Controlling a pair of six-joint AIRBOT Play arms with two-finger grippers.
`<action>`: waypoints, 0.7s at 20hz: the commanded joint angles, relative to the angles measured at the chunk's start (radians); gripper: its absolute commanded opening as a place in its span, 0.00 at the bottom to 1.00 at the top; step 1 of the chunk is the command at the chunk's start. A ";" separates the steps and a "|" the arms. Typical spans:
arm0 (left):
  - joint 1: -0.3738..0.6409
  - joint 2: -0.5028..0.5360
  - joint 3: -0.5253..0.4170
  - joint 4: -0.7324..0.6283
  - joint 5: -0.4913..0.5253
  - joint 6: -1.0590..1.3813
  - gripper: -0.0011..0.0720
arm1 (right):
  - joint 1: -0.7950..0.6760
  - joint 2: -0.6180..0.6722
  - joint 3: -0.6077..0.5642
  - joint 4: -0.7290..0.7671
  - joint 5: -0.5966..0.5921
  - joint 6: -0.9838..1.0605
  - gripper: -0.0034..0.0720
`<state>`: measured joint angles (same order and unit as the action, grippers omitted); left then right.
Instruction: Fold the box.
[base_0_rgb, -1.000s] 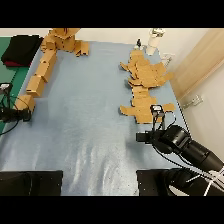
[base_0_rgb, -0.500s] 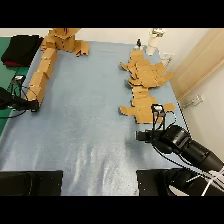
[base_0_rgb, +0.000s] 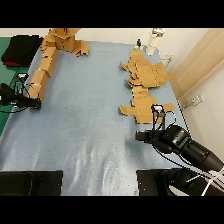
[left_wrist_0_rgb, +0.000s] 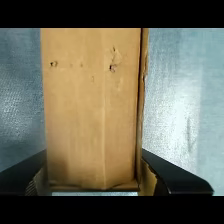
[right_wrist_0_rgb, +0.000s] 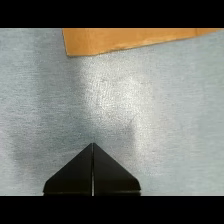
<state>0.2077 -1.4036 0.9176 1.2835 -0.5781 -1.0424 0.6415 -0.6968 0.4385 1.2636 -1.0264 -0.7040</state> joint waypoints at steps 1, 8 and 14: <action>0.003 0.002 0.034 0.052 -0.122 -0.022 0.97 | 0.000 0.000 0.000 0.008 -0.004 0.000 0.05; 0.074 0.163 0.160 0.134 -0.519 -0.110 0.97 | 0.000 0.000 0.000 0.027 -0.005 -0.016 0.05; 0.058 0.301 0.180 -0.070 -0.848 -0.152 0.03 | 0.000 0.000 0.003 0.140 -0.002 -0.107 0.05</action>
<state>0.2741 -1.1557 1.0874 1.3453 -1.2491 -1.1732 0.6415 -0.6968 0.4389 1.3407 -1.0344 -0.7612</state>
